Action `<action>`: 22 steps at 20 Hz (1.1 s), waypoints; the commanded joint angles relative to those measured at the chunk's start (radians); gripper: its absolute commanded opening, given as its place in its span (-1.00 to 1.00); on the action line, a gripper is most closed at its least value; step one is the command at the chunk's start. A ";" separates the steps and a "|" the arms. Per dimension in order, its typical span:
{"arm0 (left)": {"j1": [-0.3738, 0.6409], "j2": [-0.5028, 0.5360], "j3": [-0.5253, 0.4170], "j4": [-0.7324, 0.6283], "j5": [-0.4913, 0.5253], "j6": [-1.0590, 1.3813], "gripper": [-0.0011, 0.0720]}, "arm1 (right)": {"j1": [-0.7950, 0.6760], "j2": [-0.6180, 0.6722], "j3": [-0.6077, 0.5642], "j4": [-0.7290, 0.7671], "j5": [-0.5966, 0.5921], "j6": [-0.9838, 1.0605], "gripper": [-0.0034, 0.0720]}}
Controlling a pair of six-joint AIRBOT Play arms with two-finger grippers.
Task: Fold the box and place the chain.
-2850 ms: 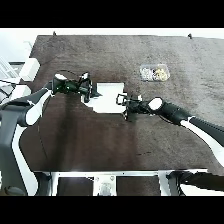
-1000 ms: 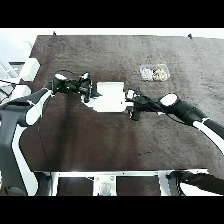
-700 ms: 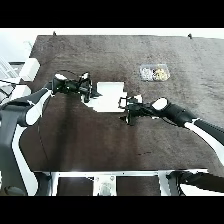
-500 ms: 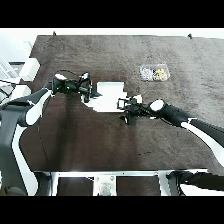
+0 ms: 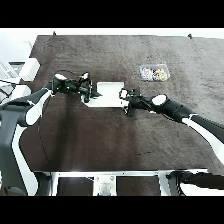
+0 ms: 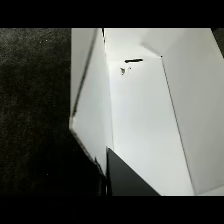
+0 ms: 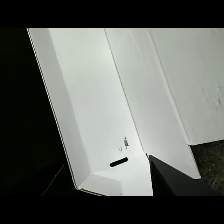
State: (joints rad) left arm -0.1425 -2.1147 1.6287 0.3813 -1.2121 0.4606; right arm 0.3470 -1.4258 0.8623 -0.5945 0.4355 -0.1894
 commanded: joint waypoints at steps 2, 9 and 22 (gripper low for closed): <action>0.000 0.000 0.000 0.000 0.000 0.000 -0.91 | -0.018 -0.001 0.008 0.011 0.008 -0.011 0.57; 0.000 -0.001 0.000 0.000 0.000 0.000 -0.91 | -0.071 -0.022 0.031 0.145 0.086 -0.155 0.57; 0.000 0.000 0.000 0.000 0.000 0.000 -0.91 | -0.141 -0.105 0.105 0.176 0.218 -0.216 0.58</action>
